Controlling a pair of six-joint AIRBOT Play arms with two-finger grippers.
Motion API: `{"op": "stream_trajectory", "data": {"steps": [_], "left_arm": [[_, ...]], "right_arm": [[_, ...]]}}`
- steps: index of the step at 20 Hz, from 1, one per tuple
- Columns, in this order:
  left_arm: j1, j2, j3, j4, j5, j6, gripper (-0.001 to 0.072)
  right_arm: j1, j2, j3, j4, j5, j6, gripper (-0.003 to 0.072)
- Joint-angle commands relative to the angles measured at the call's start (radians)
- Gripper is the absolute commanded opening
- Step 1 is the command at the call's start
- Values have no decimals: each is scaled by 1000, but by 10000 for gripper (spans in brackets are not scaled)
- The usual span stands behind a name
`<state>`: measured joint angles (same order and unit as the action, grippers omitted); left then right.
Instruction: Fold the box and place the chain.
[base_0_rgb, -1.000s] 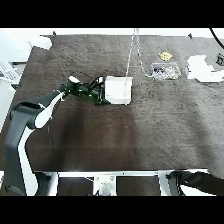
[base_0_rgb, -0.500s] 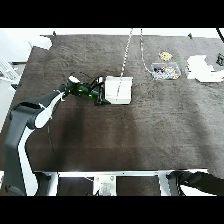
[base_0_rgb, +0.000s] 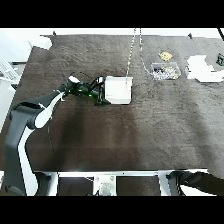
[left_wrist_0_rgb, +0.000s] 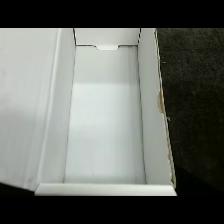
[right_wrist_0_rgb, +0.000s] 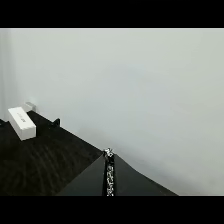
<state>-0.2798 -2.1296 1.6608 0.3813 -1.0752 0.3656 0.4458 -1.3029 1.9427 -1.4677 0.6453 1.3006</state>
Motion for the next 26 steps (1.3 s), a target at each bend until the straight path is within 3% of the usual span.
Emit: {"op": "stream_trajectory", "data": {"steps": [1, 10, 16, 21, 23, 26], "left_arm": [[1, 0, 0, 0, 0, 0, 351], [1, 0, 0, 0, 0, 0, 350], [1, 0, 0, 0, 0, 0, 351], [1, 0, 0, 0, 0, 0, 351], [1, 0, 0, 0, -1, 0, 351], [1, 0, 0, 0, -2, 0, 350]], "right_arm": [[0, -1, 0, -3, 8, 0, 9], [0, -1, -37, 1, 174, 60, 9], [1, -2, -294, 49, 173, 210, 9], [1, -2, -591, 151, 24, 256, 9], [-8, -2, -631, 96, 23, 267, 8], [-37, 8, -599, 1, 21, 274, 8]]}}
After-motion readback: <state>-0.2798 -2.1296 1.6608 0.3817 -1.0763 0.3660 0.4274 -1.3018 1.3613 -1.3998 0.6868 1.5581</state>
